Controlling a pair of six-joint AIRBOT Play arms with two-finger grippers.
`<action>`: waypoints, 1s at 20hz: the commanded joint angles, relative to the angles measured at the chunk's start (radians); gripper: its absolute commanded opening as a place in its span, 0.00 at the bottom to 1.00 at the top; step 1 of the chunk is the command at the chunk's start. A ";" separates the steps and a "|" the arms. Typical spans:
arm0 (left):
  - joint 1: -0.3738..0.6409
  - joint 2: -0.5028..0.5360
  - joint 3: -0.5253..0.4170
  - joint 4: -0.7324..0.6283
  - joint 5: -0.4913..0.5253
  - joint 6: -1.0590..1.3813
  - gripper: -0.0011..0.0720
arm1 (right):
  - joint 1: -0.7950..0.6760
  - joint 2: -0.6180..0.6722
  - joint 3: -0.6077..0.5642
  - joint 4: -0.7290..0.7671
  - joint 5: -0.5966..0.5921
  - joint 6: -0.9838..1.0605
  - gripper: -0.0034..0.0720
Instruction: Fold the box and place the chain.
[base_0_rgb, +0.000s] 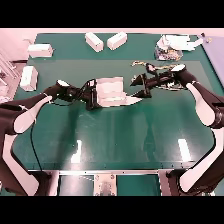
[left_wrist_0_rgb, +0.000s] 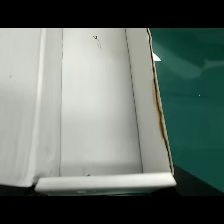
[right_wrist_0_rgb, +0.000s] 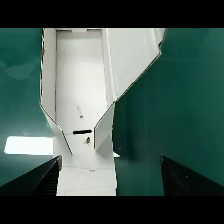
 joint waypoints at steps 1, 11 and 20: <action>0.000 0.000 0.000 0.000 0.000 0.000 0.53 | -0.012 0.060 0.002 0.024 0.092 0.021 0.61; 0.000 0.000 0.000 0.000 0.000 0.000 0.53 | 0.148 0.040 0.002 0.156 -0.036 0.035 0.06; 0.000 0.000 0.000 0.000 0.000 0.000 0.53 | 0.160 -0.011 0.047 0.095 -0.241 0.026 0.05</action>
